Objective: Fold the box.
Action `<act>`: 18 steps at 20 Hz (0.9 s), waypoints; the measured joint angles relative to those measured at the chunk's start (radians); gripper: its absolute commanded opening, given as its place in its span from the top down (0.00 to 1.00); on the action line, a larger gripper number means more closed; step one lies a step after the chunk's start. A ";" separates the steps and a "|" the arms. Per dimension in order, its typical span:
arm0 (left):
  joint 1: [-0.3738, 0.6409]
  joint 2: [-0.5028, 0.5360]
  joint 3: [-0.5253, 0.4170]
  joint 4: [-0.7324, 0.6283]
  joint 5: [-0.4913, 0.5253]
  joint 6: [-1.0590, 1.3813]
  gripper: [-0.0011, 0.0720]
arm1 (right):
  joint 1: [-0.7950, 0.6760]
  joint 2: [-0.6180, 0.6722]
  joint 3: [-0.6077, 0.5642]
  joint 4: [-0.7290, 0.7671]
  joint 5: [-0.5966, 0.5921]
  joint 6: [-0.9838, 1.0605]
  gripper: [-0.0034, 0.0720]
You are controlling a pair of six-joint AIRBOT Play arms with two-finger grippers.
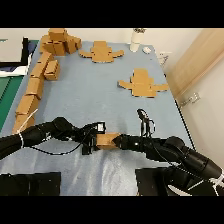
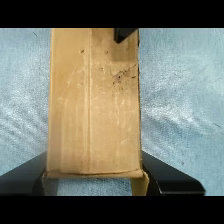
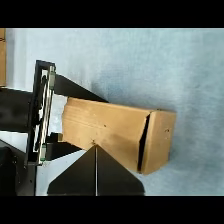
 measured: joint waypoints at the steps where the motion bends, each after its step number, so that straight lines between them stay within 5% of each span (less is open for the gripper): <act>1: 0.000 0.000 0.000 0.000 0.000 0.000 0.37 | -0.001 0.000 -0.002 0.003 -0.004 0.002 0.95; 18: 0.000 0.000 0.000 0.000 0.000 0.000 0.37 | -0.008 -0.020 -0.008 -0.005 -0.031 -0.001 0.95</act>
